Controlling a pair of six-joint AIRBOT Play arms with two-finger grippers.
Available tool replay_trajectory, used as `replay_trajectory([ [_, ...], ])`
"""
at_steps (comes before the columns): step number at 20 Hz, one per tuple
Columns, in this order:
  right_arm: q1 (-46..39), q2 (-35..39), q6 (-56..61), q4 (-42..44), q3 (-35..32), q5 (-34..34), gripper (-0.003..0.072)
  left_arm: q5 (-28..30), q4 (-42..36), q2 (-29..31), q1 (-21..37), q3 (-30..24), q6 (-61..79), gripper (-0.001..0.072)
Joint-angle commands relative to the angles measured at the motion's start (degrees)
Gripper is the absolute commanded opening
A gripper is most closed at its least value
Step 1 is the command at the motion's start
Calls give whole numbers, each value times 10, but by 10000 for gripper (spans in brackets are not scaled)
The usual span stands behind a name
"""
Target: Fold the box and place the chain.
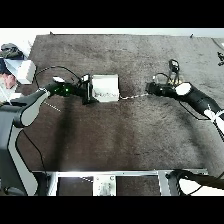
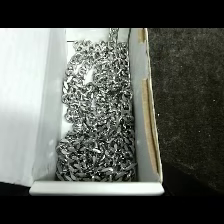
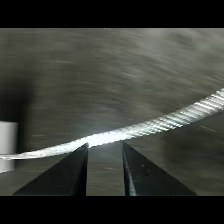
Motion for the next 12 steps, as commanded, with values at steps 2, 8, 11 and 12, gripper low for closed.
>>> replay_trajectory([
  [2,-55,-49,8,-2,-18,-32,310,0,0,0,0,0,0,348],
  [8,-55,-112,8,39,-1,-84,309,0,0,0,0,0,0,347],
  [11,-50,-133,7,69,16,-95,289,0,0,0,0,0,0,347],
  [12,-46,-138,4,71,24,-95,289,0,0,0,0,0,0,348],
])
